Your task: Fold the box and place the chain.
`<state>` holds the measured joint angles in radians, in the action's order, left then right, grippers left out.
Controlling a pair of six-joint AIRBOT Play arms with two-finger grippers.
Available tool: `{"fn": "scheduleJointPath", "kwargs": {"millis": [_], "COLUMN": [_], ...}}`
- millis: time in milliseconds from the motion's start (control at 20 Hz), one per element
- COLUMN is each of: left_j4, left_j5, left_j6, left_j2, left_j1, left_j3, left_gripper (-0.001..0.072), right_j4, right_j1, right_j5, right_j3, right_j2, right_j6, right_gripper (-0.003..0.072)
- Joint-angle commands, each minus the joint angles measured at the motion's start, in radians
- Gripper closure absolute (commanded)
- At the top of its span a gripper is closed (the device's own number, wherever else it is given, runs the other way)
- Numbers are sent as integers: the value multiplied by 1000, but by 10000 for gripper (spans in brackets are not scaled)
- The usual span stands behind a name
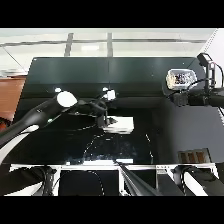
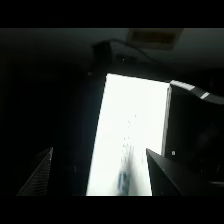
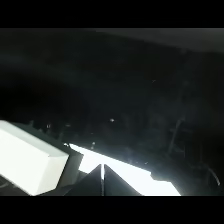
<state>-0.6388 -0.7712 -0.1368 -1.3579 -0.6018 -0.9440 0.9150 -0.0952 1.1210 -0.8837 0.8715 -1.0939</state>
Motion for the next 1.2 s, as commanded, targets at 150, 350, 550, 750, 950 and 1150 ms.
{"fn": "scheduleJointPath", "kwargs": {"millis": [150, 350, 550, 750, 950, 1150], "left_j4": [-141, -143, -166, -212, -385, -571], "left_j5": [-169, -228, -271, -278, -197, -141], "left_j6": [-190, -188, -184, -171, -279, -538], "left_j2": [-202, -208, -208, -208, -228, -214], "left_j1": [-52, -53, -53, -66, -137, -181], "left_j3": [-173, -185, -204, -212, -210, -244], "left_gripper": [-3, -3, -3, -3, -3, 396], "right_j4": [30, 39, 39, 39, 39, 39], "right_j1": [-7, -7, -7, -7, -7, -7], "right_j5": [-26, -26, -26, -26, -27, -27], "right_j3": [4, 6, 6, 6, 6, 6], "right_j2": [-3, -3, -3, -3, -3, -3], "right_j6": [-1, -1, -1, -1, -1, -2], "right_gripper": [665, 665, 665, 665, 665, 665]}}
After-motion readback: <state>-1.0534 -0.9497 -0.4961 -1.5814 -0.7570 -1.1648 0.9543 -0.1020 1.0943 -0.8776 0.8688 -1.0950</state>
